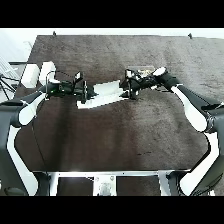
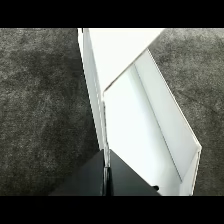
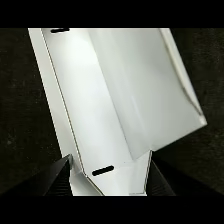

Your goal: Fold the box and place the chain.

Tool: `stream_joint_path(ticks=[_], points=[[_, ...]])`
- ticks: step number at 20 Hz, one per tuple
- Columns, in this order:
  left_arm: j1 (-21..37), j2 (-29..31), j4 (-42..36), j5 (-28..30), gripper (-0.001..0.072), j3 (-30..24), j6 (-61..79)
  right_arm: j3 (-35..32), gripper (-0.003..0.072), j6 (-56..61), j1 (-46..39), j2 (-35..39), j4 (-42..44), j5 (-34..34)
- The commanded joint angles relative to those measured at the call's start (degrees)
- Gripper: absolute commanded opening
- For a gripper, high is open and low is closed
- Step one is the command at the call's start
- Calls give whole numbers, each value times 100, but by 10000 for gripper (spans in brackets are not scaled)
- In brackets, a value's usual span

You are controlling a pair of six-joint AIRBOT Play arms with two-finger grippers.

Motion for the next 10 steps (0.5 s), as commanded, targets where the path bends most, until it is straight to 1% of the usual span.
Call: stream_joint_path(ticks=[1,7,10], points=[[4,0,-7,9,21,4,0,15,565,280,7,-24,-2,332],[4,0,-7,7,21,4,0,-15,567,796,149,-33,0,638],[2,0,-7,9,21,4,0,-59,567,542,162,-37,24,643]])
